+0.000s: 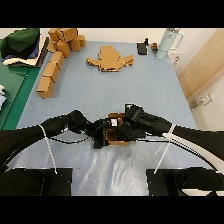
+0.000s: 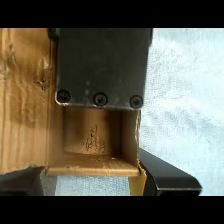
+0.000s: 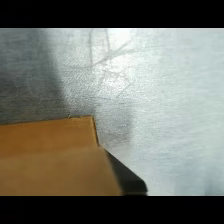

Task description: Fold the box.

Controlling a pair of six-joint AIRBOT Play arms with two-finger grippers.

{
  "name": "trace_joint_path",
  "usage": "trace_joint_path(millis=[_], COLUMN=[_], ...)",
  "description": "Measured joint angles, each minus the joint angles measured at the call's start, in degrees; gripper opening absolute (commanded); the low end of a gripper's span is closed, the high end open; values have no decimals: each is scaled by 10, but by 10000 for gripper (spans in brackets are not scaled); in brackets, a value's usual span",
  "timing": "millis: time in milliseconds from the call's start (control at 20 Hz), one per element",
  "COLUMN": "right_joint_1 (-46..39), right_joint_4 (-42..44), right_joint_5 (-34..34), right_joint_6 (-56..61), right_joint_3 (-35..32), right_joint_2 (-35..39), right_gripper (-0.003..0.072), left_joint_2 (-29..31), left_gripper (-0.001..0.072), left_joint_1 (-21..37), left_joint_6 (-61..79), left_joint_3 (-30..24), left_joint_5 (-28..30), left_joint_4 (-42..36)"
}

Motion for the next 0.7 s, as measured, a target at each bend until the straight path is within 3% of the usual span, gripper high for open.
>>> trace_joint_path(millis=[100, 200, 250, 500, 700], right_joint_1=[1, 2, 2, 3, 2], right_joint_4=[-2, -3, -7, -1, -6], right_joint_5=[0, 9, 2, 14, -13], right_joint_6=[4, 10, 10, 2, 2], right_joint_3=[1, 1, 0, 2, 2], right_joint_2=[-2, -5, -4, 11, 21], right_gripper=[8, 349, 360, 352, 143], left_joint_2=[0, 0, 0, 0, 0], left_gripper=[451, 450, 451, 450, 451], left_joint_1=[0, 0, 0, 0, 0], left_joint_6=[0, -2, -2, -3, -3], left_joint_3=[0, 0, 0, 0, 0], left_joint_5=[0, 0, 0, 0, 0], left_joint_4=[0, -2, -2, -3, -3])
